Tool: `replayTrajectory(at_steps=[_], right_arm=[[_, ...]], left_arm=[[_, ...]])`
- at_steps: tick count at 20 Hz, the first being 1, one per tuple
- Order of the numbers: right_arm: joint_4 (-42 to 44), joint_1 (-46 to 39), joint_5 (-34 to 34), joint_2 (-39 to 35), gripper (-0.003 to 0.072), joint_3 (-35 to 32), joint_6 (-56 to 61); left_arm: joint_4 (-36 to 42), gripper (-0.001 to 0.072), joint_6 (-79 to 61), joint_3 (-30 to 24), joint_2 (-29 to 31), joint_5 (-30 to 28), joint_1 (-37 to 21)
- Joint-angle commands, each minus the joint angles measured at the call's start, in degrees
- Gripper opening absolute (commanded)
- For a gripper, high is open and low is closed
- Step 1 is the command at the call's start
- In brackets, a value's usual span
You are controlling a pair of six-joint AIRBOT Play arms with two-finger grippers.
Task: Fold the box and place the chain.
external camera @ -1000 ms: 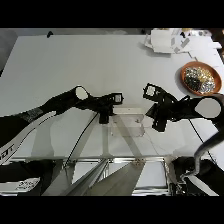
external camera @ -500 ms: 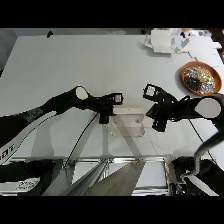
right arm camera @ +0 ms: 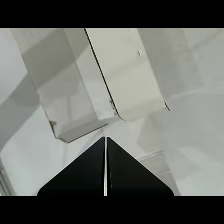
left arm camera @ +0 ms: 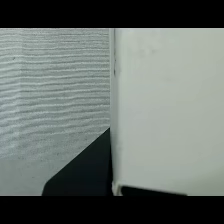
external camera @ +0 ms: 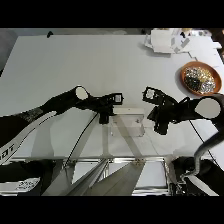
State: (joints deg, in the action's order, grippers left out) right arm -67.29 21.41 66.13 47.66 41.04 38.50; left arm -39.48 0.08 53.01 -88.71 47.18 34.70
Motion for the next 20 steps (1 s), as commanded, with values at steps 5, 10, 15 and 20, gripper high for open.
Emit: replayTrajectory(at_steps=[5,10,15,20], right_arm=[[0.37,3.45,-4.46,-0.22,0.0288,-9.25,-3.56],[-0.76,10.75,-16.96,-1.40,0.0552,-19.08,-8.57],[-0.76,13.46,-28.02,-4.26,0.0689,-24.94,-8.59],[-2.19,13.46,-36.28,-4.24,0.0691,-25.40,-8.57]], left_arm=[[0.00,0.0010,0.00,-0.02,-0.02,0.02,0.04],[-0.02,0.0010,0.00,-0.02,-0.02,0.20,0.02],[-0.02,0.0010,0.00,-0.02,-0.02,0.17,0.02],[-0.02,0.0010,0.00,-0.02,-0.02,0.20,0.04]])
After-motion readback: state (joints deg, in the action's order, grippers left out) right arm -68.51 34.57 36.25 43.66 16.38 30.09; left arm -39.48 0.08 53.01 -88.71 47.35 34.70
